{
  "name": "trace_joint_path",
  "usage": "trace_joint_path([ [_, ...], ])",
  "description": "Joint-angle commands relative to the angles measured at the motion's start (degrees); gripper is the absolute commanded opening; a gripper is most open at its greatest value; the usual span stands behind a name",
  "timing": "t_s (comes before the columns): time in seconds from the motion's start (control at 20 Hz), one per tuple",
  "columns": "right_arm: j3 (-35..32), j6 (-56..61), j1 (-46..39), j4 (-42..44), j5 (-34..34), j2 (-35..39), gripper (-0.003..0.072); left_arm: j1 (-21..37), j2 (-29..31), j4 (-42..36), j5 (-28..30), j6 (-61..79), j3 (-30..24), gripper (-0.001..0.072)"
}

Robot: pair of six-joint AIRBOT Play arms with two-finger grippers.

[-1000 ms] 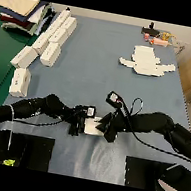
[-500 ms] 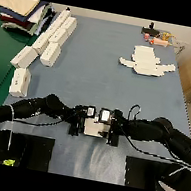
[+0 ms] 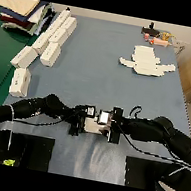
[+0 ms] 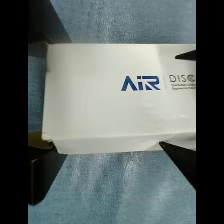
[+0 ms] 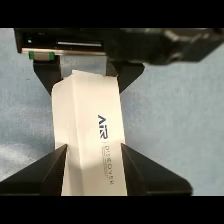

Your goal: Fold the box.

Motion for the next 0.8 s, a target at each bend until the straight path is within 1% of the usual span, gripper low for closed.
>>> trace_joint_path([
  [0.0, 1.6, -0.02, 0.0, -0.28, 0.85, 0.07, 0.0529, 0.0, 0.02, 0.09, 0.02, 0.17, 0.0, 0.0525],
  [0.3, 2.69, -0.04, -0.02, -1.18, 0.98, 0.04, 0.0524, 0.0, 0.02, 0.09, 0.02, 0.17, 0.0, 0.0525],
  [0.55, 2.69, -0.02, 0.0, -1.55, 0.63, -0.07, 0.0499, 0.0, 0.02, 0.09, 0.02, 0.17, 0.0, 0.0525],
  [0.6, 2.69, -0.02, 0.0, -1.55, 0.24, -0.07, 0.0399, 0.0, 0.02, 0.09, 0.02, 0.2, 0.0, 0.0525],
  [0.65, 2.67, -0.02, 0.0, -1.55, 0.04, -0.09, 0.035, 0.0, 0.02, 0.09, 0.02, 0.17, 0.0, 0.0525],
  [0.75, 2.67, 0.0, 0.0, -1.53, -0.33, -0.09, 0.0351, 0.0, 0.02, 0.09, 0.02, 0.17, 0.0, 0.0525],
])
